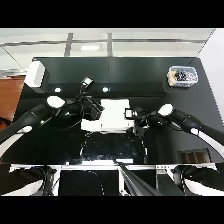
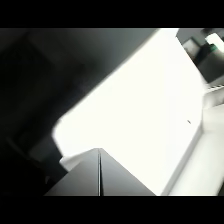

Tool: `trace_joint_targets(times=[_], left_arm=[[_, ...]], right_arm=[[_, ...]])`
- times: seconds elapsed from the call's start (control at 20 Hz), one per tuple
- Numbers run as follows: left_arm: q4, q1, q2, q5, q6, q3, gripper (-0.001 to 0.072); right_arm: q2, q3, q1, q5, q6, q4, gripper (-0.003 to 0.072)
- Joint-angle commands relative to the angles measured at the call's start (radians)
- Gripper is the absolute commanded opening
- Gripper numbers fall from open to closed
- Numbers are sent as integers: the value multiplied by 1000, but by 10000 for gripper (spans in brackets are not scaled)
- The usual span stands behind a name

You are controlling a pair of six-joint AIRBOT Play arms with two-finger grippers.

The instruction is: Fold the box and place the chain.

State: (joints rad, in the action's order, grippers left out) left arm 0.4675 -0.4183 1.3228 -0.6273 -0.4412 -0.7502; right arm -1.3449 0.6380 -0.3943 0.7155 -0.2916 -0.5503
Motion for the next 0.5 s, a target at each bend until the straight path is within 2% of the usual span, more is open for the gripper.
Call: trace_joint_targets(times=[0.0, 0.2, 0.45], left_arm=[[31, 1, 116, -112, -24, -58, 26], [31, 1, 181, -180, -41, -82, 26], [60, 39, 152, -212, -37, -135, 26]], right_arm=[[0, 0, 0, 0, 0, -1, 132], [0, 0, 0, 0, 0, -2, 132], [0, 0, 0, 0, 0, -1, 132]])
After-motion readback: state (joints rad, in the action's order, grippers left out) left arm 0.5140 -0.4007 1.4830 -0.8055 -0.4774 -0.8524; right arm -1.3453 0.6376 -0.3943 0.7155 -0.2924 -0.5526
